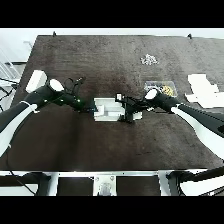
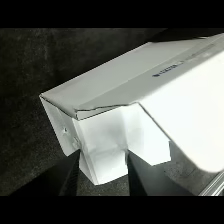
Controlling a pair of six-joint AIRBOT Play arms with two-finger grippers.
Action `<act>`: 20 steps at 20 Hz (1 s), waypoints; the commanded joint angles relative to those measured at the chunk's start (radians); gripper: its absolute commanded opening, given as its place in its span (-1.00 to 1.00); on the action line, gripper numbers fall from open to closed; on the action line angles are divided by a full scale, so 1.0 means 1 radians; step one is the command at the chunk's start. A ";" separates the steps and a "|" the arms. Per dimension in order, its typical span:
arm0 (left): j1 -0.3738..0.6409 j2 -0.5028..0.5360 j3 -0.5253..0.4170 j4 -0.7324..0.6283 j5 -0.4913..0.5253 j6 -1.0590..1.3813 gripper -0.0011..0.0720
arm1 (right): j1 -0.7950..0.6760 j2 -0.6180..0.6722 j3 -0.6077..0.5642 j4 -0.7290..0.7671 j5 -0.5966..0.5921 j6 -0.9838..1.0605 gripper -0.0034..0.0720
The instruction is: Fold the box and place the chain.
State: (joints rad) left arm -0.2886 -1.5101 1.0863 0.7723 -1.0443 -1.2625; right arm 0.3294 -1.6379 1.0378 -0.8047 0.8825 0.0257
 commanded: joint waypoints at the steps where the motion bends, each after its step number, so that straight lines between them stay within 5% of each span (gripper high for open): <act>1: -0.031 0.000 0.011 0.063 0.035 -0.097 0.01 | 0.000 0.000 0.000 0.000 0.000 0.000 0.61; 20: -0.184 -0.011 0.065 0.407 0.093 -0.560 0.00 | 0.000 0.000 0.000 0.000 0.000 0.000 0.61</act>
